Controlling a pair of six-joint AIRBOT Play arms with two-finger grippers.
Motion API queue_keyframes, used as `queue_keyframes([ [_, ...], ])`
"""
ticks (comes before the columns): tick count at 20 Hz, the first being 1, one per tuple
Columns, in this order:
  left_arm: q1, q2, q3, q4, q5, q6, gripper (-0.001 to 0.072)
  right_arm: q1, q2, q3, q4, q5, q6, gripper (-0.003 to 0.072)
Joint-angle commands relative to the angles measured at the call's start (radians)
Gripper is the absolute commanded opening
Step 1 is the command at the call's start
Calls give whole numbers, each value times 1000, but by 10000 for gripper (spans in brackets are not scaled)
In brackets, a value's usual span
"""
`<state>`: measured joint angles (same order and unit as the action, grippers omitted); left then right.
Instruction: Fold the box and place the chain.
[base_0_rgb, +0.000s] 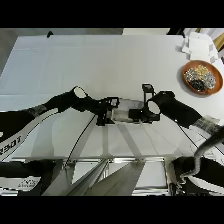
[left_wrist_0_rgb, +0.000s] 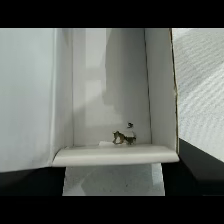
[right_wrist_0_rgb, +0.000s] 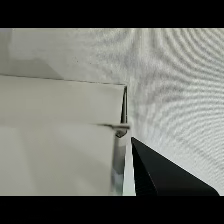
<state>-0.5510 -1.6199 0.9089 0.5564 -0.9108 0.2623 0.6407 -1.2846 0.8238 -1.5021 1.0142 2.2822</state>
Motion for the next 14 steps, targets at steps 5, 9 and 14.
queue_keyframes([
  [5,1,1,0,0,-2,0,391,28,-59,12,-58,-10,104,337],
  [9,1,1,0,0,-2,0,391,46,-87,12,-58,-9,104,205],
  [14,1,1,0,0,-2,0,391,46,-87,12,-65,-8,100,11],
])
